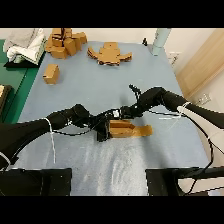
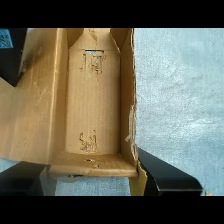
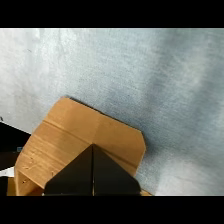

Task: Fold the box.

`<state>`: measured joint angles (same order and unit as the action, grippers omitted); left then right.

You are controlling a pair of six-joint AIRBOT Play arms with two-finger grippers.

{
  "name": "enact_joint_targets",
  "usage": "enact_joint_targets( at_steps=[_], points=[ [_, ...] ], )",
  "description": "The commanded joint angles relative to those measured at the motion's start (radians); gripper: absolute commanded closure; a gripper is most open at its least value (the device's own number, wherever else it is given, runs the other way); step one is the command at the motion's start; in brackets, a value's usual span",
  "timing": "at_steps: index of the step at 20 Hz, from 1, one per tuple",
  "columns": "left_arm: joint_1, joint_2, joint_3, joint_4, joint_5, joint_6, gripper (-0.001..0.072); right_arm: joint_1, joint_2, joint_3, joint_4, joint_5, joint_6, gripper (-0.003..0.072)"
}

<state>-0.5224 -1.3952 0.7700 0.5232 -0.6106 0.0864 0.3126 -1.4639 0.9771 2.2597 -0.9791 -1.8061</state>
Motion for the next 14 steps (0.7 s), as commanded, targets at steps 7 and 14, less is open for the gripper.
enact_joint_targets(
  at_steps=[7,14],
  points=[
    [0.0,0.001,0.0,0.0,-0.001,0.002,0.0202,-0.015,0.085,0.03,-0.016,-0.041,-0.039,0.0683],
    [0.0,0.001,0.0,0.0,-0.001,0.002,0.0202,-0.021,0.46,-0.014,-0.233,-0.166,-0.046,0.0684]
  ],
)
